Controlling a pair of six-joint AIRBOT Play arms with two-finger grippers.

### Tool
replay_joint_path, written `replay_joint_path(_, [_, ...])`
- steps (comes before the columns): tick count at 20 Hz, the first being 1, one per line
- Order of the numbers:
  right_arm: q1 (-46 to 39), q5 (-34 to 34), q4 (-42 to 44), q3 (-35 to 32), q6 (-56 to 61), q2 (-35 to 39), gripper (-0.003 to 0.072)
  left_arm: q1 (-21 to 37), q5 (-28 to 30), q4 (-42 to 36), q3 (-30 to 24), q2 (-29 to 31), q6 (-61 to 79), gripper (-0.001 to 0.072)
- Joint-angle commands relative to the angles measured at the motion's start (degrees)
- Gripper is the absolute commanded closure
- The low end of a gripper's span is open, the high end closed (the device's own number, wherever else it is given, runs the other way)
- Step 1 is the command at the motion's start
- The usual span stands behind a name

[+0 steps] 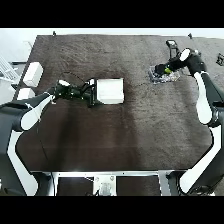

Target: Fold the box and place the chain.

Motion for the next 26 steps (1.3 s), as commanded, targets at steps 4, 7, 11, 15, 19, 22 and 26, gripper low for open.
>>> replay_joint_path(4, [0.3,0.6,-2.6,0.1,1.0,8.8,0.0678,0.0,0.0,0.0,0.0,0.0,0.0,0.0361])
replay_joint_path(7, [2.2,2.0,-2.6,0.1,0.9,16.0,0.0678,0.0,0.0,0.0,0.0,0.0,0.0,0.0361])
replay_joint_path(11, [6.9,0.7,-2.6,0.1,0.0,28.3,0.0678,0.0,0.0,0.0,0.0,0.0,0.0,0.0360])
replay_joint_path(15, [13.9,-5.7,-3.0,0.1,-1.7,38.9,0.0678,0.0,0.0,0.0,0.0,0.0,0.0,0.0361])
replay_joint_path(19, [23.0,-9.1,-3.0,0.1,-4.9,44.4,0.0678,0.0,0.0,0.0,0.0,0.0,0.0,0.0361])
replay_joint_path(22, [27.6,-9.2,-3.0,-0.1,-5.0,44.7,0.0678,0.0,0.0,0.0,0.0,0.0,0.0,0.0361])
replay_joint_path(26, [30.9,-9.3,-2.8,-0.7,-5.0,43.3,0.0678,0.0,0.0,0.0,0.0,0.0,0.0,0.0361])
